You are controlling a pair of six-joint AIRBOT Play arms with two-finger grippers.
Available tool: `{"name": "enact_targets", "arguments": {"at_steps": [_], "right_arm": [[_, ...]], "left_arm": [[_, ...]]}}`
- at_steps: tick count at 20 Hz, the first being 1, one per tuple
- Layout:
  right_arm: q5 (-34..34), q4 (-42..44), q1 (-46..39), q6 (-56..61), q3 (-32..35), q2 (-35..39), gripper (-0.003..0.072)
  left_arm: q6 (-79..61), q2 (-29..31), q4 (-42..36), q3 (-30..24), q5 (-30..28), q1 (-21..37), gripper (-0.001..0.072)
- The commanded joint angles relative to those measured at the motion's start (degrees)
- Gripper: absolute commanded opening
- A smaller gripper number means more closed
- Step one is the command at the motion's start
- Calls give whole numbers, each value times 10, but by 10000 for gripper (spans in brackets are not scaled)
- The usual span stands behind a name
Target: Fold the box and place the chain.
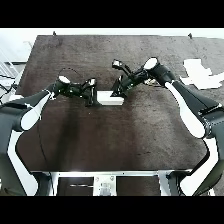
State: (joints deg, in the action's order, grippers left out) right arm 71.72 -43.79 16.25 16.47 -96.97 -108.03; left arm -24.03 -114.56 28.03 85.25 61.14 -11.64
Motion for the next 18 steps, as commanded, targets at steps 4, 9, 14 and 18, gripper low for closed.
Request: {"name": "enact_targets", "arguments": {"at_steps": [4, 9, 14, 18], "right_arm": [[-34, 10, 0, -20, 13, 0, 442], [-44, 18, 0, -21, 14, 1, 442], [-44, 24, 0, -21, 14, 7, 439], [-58, 23, 0, -22, 20, 7, 437]], "left_arm": [[0, 0, 0, 0, 0, 0, 623], [0, 0, 0, 0, 0, 0, 623], [0, 0, 0, 0, 0, 0, 623], [0, 0, 0, 0, 0, 0, 623]]}}
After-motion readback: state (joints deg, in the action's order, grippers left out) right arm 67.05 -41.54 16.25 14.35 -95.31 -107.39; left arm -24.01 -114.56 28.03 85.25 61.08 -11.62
